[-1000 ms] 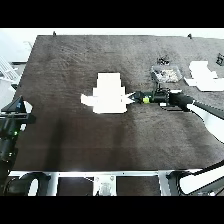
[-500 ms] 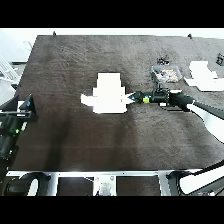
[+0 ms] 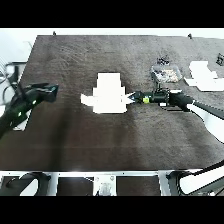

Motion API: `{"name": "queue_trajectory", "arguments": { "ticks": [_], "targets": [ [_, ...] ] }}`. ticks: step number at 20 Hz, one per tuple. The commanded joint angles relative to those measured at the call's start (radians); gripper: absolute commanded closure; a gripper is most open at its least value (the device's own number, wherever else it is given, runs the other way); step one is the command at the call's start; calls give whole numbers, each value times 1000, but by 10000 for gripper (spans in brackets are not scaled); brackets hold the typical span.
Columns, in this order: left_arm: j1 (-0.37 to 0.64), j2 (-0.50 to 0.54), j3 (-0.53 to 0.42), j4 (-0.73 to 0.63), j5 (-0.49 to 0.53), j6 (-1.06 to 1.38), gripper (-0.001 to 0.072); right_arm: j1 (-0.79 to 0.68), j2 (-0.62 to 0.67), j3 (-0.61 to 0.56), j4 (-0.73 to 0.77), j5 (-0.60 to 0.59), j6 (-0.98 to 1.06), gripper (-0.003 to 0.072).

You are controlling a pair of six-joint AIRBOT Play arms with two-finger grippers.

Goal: Fold the box and place the chain.

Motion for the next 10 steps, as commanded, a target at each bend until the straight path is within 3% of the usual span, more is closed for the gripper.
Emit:
{"name": "queue_trajectory", "arguments": {
  "ticks": [1, 6, 10],
  "targets": [
    [0, -344, 264, 64, -274, -69, 196, 2, 0, 1, 2, 0, 0, 671],
    [0, -753, 743, 351, -627, -416, 195, 2, 0, 1, 2, 0, 0, 671],
    [-1, -952, 1033, 372, -800, -574, 196, 2, 0, 1, 2, 0, 0, 670]
  ]
}}
